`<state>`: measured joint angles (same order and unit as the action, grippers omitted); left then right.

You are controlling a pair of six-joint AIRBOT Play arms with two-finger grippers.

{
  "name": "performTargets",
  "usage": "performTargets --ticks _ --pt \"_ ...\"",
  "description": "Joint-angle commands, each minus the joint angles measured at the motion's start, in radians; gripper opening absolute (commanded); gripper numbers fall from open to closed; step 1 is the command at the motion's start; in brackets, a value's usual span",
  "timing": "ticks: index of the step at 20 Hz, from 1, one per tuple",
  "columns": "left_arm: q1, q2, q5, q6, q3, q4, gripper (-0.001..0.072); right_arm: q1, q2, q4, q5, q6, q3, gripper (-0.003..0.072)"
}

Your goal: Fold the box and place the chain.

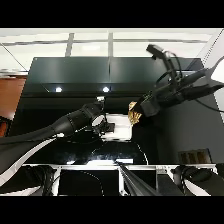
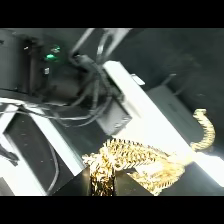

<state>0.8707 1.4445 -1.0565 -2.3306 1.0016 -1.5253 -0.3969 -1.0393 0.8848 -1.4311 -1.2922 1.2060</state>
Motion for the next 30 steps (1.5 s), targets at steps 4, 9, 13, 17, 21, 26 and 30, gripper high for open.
performTargets --ticks 4,9,13,17,21,26,30 --pt "0.001 0.000 0.000 0.000 0.000 0.000 0.0030 -0.087 -0.031 -0.068 0.163 0.026 -0.159 0.0038" --pt "0.001 0.000 0.000 0.000 0.000 0.000 0.0030 -0.104 -0.053 -0.037 0.261 0.025 -0.237 0.0039" --pt "0.001 0.000 0.000 0.000 0.000 0.000 0.0030 -0.094 -0.052 -0.027 0.237 0.013 -0.240 0.0437" --pt "0.001 0.000 -0.002 0.000 0.000 0.000 0.0031 0.081 0.012 0.061 0.113 0.016 -0.237 0.0437" --pt "0.001 0.000 -0.001 0.000 0.000 0.000 0.0030 0.252 0.102 0.109 0.273 0.181 -0.395 0.0437" --pt "0.001 0.000 -0.001 0.000 0.000 0.000 0.0031 0.185 0.101 0.077 0.467 0.507 -0.655 0.0720" --pt "0.001 0.000 -0.003 0.000 0.000 0.000 0.0031 0.063 0.099 0.074 0.547 1.050 -0.724 0.0711"
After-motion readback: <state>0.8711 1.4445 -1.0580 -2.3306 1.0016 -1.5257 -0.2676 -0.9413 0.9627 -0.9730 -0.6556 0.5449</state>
